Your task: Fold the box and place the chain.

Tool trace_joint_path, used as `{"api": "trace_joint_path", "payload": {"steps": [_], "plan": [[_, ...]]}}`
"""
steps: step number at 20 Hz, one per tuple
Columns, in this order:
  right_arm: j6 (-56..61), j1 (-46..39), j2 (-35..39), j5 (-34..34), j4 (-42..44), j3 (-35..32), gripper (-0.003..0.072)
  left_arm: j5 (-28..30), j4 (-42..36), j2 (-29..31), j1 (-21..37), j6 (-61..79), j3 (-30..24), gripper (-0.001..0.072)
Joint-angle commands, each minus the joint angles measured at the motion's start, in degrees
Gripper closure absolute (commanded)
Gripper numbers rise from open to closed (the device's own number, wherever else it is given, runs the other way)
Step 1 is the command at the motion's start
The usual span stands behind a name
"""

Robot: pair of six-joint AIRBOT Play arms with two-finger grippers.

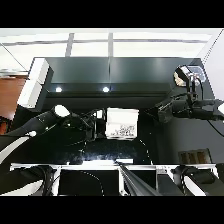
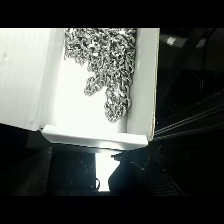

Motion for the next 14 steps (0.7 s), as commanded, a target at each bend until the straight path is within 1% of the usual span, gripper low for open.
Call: {"api": "trace_joint_path", "payload": {"steps": [1,4,7,14], "plan": [[0.04,0.02,-0.04,0.13,0.20,0.00,-0.0004,-1.53,1.68,-0.04,0.28,-1.60,1.31,0.0005],[0.02,0.04,-0.04,0.09,0.42,0.00,-0.0004,-1.60,1.55,-0.22,0.92,-1.81,2.93,0.0004],[0.02,0.04,-0.04,0.07,0.44,0.00,-0.0004,-1.66,1.70,-0.22,1.66,-1.99,3.04,0.0005],[0.04,0.04,-0.04,0.09,0.44,0.00,-0.0004,-1.79,1.92,-0.81,1.03,-2.58,3.04,0.0005]]}}
